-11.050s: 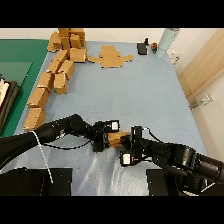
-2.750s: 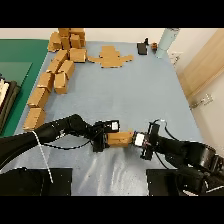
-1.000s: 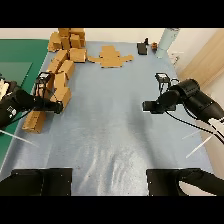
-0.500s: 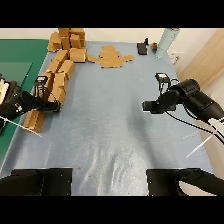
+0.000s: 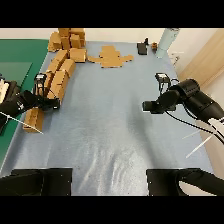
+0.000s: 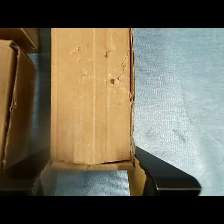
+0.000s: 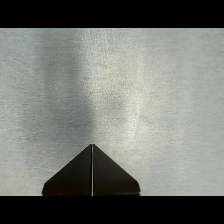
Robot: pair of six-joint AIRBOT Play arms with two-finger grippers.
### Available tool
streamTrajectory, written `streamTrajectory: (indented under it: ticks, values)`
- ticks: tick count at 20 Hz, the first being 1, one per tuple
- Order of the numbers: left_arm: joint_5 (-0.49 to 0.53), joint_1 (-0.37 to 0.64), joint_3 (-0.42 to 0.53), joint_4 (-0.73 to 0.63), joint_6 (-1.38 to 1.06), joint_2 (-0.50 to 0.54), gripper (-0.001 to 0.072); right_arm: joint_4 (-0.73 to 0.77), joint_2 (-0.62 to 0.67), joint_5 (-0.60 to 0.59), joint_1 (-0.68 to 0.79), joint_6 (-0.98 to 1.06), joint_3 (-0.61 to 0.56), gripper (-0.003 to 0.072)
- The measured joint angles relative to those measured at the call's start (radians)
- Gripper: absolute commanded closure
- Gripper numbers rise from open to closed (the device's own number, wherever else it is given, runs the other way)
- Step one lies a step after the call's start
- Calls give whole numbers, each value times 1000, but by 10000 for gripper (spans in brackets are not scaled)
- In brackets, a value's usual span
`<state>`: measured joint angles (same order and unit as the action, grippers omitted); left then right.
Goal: Fold the box.
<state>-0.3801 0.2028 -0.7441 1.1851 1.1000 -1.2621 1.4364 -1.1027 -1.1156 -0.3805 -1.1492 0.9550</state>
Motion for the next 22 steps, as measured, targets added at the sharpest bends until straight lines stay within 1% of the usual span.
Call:
streamTrajectory:
  ticks: [1, 2, 3, 4, 8, 9, 11, 15, 18, 20, 21, 22]
  values:
    - [1, 0, 0, 0, 0, -1, 344, 0, 0, 0, 0, 0, 0, 682]
    - [2, 0, -1, 0, 0, -1, 291, 0, 0, 0, 0, 0, 0, 682]
    - [4, 0, -1, 0, 0, -2, 99, 0, 0, 0, 0, 0, 0, 682]
    - [4, 0, -1, 0, 0, -2, 47, 0, 0, 0, 0, 0, 0, 682]
    - [-6, 0, -2, 2, 0, -2, 34, 0, 0, 0, 0, 0, 0, 681]
    - [-20, 3, -4, 6, -1, 0, 9, 0, 0, 0, 0, 0, 0, 682]
    - [-78, 15, -17, 17, -2, 6, 8, 0, 0, 0, 0, 0, 0, 682]
    - [-287, 58, -82, 32, -2, 40, 8, 0, 0, 0, 0, 0, 0, 682]
    - [-461, 71, -163, 31, 0, 84, 8, 0, 0, 0, 0, 0, 0, 682]
    - [-572, 72, -225, 2, 0, 116, 10, 0, 0, 0, 0, 0, 0, 682]
    - [-625, 64, -257, -26, 0, 131, 94, 0, 0, 0, 0, 0, 0, 682]
    - [-669, 53, -285, -64, 1, 143, 408, 0, 0, 0, 0, 0, 0, 682]
